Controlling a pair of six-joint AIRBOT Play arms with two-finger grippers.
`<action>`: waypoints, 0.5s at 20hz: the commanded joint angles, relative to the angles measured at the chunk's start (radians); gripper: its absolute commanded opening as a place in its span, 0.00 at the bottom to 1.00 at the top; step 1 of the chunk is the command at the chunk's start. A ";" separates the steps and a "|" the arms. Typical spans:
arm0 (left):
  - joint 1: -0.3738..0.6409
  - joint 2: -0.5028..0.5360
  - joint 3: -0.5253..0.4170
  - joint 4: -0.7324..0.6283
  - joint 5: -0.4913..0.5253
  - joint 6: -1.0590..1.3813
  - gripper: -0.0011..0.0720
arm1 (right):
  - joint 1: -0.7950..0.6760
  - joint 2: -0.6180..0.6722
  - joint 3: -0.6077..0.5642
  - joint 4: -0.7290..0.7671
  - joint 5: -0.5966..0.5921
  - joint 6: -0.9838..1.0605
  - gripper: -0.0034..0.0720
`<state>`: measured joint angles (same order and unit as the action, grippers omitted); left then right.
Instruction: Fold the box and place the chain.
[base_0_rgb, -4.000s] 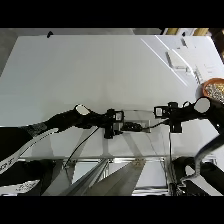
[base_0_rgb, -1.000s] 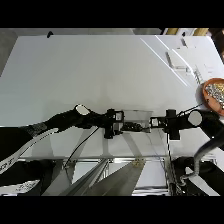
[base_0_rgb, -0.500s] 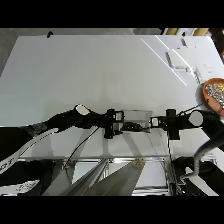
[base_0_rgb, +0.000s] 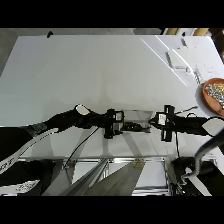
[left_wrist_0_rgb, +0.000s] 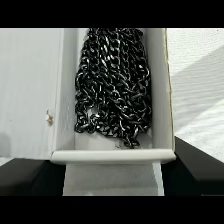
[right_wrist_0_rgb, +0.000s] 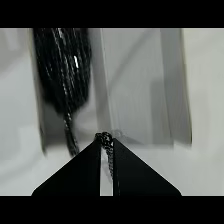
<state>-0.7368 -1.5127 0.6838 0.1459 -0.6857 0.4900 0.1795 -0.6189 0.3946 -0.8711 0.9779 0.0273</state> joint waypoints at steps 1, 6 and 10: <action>0.000 0.001 0.000 0.000 0.000 0.000 0.39 | 0.079 0.022 0.001 0.291 -0.019 -0.002 0.07; 0.000 0.000 0.000 0.000 0.000 0.000 0.39 | 0.247 -0.040 0.001 0.311 -0.194 0.002 0.07; 0.000 0.000 0.000 0.000 0.000 0.000 0.39 | 0.328 -0.175 0.001 0.310 -0.246 0.003 0.21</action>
